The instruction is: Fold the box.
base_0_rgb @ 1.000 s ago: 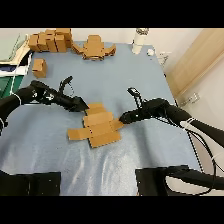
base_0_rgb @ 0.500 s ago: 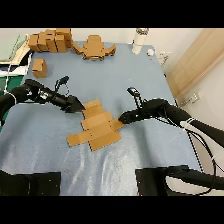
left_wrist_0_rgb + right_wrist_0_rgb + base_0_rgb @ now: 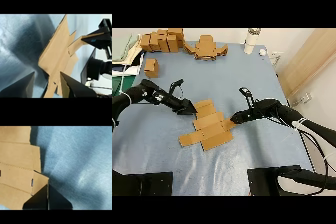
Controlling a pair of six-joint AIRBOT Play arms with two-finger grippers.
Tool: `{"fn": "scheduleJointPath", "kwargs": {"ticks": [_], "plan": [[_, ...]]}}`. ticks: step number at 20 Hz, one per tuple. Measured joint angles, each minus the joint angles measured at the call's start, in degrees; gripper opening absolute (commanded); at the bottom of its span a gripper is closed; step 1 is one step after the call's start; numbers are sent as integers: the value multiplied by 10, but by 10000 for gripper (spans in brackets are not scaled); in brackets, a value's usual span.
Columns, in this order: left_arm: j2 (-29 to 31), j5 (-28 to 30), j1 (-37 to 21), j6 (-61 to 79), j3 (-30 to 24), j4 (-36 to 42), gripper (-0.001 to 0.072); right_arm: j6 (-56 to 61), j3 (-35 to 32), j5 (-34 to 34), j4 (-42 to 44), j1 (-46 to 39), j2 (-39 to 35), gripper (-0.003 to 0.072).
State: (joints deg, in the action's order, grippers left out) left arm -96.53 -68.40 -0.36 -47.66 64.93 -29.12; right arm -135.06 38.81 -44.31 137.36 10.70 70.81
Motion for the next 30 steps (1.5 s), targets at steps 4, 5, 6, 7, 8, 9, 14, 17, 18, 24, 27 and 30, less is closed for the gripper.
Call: {"fn": "scheduleJointPath", "kwargs": {"ticks": [4, 5, 6, 7, 8, 9, 14, 17, 18, 24, 27, 30], "plan": [[-17, 31, 31, -1, 0, 6, 476, 0, 0, 1, 0, 0, 0, 2], [-21, 33, 34, -1, 0, 10, 475, 0, 0, 1, 0, 0, -1, 2], [-24, 34, 37, -1, 0, 16, 413, 0, 0, 1, 0, 0, -1, 2], [-27, 36, 40, 2, 0, 22, 339, 0, 0, 1, 0, 0, -1, 2], [-30, 38, 42, 7, 0, 28, 341, 0, 0, 1, 0, 0, -1, 2], [-30, 36, 43, 13, 0, 35, 341, 0, 0, 1, 0, 0, -1, 2], [-33, 29, 44, 35, 0, 52, 340, 0, 0, 2, 0, 0, -1, 2], [-33, 21, 40, 45, 0, 61, 13, 0, 0, 3, 0, 0, -1, 2], [-34, 15, 37, 51, 0, 65, 13, 0, 0, 4, 0, 0, -1, 2], [-35, -12, 38, 96, 0, 73, 10, 0, 1, 4, -2, 0, -1, 340], [-33, -23, 42, 129, 11, 80, 10, 22, 14, 4, -18, -10, -1, 483], [-19, -32, 56, 172, 22, 80, 9, 80, 51, -3, -55, -33, -2, 475]]}}
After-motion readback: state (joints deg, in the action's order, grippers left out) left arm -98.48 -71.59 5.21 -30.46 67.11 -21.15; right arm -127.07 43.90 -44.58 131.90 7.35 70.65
